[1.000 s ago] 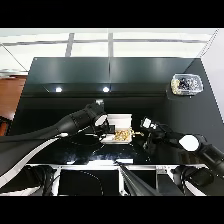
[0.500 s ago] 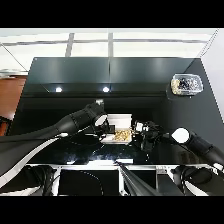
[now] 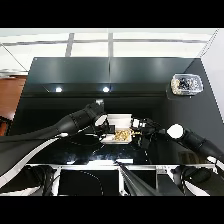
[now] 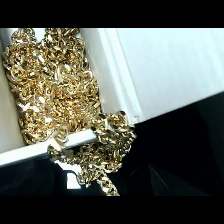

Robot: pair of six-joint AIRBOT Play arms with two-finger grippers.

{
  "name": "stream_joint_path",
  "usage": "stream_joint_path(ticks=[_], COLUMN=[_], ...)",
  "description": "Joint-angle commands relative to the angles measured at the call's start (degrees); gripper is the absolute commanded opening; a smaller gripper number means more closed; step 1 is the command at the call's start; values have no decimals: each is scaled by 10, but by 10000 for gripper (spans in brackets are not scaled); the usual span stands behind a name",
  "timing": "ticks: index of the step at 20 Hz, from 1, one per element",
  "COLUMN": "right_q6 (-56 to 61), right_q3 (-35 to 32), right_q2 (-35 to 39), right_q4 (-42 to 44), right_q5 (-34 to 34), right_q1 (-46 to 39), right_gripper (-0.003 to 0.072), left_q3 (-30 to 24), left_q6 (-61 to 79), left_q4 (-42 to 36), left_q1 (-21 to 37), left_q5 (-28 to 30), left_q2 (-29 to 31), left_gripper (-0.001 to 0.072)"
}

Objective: Fold the box and place the chain.

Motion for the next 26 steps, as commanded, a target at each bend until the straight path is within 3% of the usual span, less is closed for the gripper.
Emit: stream_joint_path(ticks=[1,6,7,9,10,11,17,21,26], right_q6=[0,0,0,0,0,0,156,289,395], right_q3=[2,2,2,2,2,2,11,52,150], right_q2=[-12,-12,-12,-12,-12,-12,14,79,147], right_q4=[-1,0,0,2,2,3,-66,-194,-189], right_q5=[-21,-27,-25,-16,-16,-16,3,144,330], right_q1=[4,4,4,4,4,4,-9,-52,-100], right_gripper=[698,692,541,325,95,33,33,33,33], left_q3=[0,0,0,0,0,0,0,0,0], left_q6=[0,0,0,0,0,0,0,0,0], left_q4=[0,0,0,0,0,0,0,0,0], left_q1=[0,0,0,0,0,0,0,0,0], left_q5=[0,0,0,0,0,0,0,0,0], left_q2=[0,0,0,0,0,0,0,0,0], left_gripper=[30,30,30,30,30,30,30,30,30])
